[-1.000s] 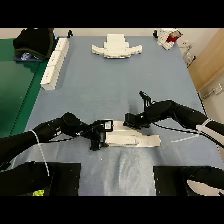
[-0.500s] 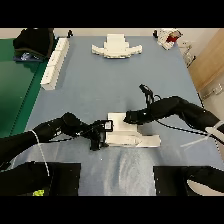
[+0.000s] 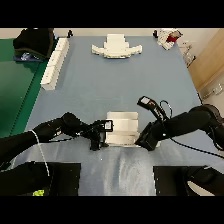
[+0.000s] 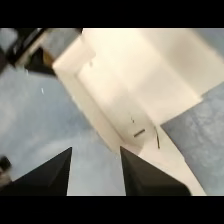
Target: Fold the box.
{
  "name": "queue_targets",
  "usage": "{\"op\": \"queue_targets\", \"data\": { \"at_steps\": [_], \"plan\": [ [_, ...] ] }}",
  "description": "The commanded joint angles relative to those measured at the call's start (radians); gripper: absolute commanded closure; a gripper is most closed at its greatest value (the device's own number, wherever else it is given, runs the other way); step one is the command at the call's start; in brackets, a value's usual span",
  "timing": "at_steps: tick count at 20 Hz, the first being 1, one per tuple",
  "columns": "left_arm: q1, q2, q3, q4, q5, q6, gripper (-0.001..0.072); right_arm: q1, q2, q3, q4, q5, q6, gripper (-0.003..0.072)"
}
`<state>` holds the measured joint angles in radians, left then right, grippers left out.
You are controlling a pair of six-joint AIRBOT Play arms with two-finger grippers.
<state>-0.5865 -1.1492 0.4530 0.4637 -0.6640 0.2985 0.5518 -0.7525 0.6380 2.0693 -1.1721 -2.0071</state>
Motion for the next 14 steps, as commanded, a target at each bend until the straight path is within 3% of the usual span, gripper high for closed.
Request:
{"op": "queue_targets", "data": {
  "at_steps": [1,3,4,7,12,14],
  "plan": [
    [0.000,0.001,0.000,0.000,0.000,0.000,0.0209,0.043,0.057,-0.066,-0.188,-0.033,-0.171,0.0117],
    [0.000,0.001,0.000,0.000,0.000,0.000,0.0210,0.043,0.046,-0.097,-0.271,0.053,-0.314,-0.0028],
    [0.000,0.001,0.000,0.000,0.000,0.000,0.0210,0.043,0.037,-0.109,-0.298,0.105,-0.362,-0.0033],
    [0.000,0.001,0.000,0.000,0.000,0.000,0.0210,0.043,-0.005,-0.121,-0.304,0.220,-0.461,-0.0033],
    [0.000,0.001,0.000,0.000,0.000,0.000,0.0210,0.043,-0.040,-0.121,-0.217,0.223,-0.520,-0.0009],
    [0.000,0.001,0.000,0.000,0.000,0.000,0.0210,0.043,-0.040,-0.121,-0.211,0.226,-0.534,0.0064]
  ]
}}
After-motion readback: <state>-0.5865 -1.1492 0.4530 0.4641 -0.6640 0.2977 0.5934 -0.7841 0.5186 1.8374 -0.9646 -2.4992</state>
